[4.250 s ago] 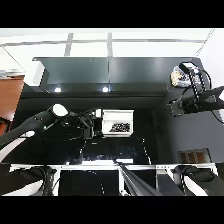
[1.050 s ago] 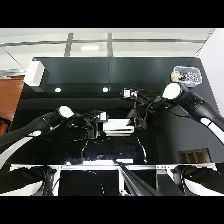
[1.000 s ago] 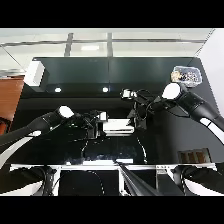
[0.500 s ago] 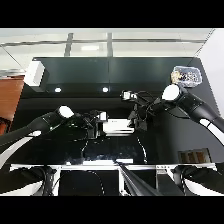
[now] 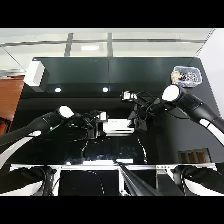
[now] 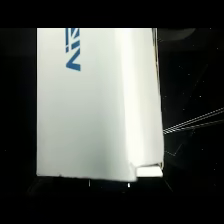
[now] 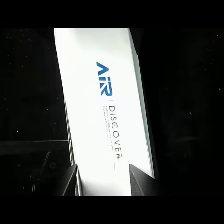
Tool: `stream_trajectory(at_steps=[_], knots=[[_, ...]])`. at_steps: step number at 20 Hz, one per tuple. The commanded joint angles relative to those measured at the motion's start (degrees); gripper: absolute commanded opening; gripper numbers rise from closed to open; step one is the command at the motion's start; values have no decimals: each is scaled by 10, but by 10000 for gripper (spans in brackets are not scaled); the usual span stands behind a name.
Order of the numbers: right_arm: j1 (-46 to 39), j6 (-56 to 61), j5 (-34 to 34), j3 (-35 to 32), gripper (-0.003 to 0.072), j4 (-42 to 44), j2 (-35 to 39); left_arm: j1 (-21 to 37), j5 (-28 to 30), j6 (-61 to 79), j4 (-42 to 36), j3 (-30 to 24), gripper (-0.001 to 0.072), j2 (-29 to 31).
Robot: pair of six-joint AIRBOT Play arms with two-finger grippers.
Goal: Fold the box and place the chain.
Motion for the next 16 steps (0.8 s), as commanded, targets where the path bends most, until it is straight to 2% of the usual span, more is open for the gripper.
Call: stream_trajectory(at_steps=[1, 16], knots=[[2, 0, -10, -6, 366, 0, 0, 0, 0, 0, 0, 0, 353, 0], [7, 3, -8, -6, 365, 3, 0, 0, 0, 0, 0, 0, 353, 0]])
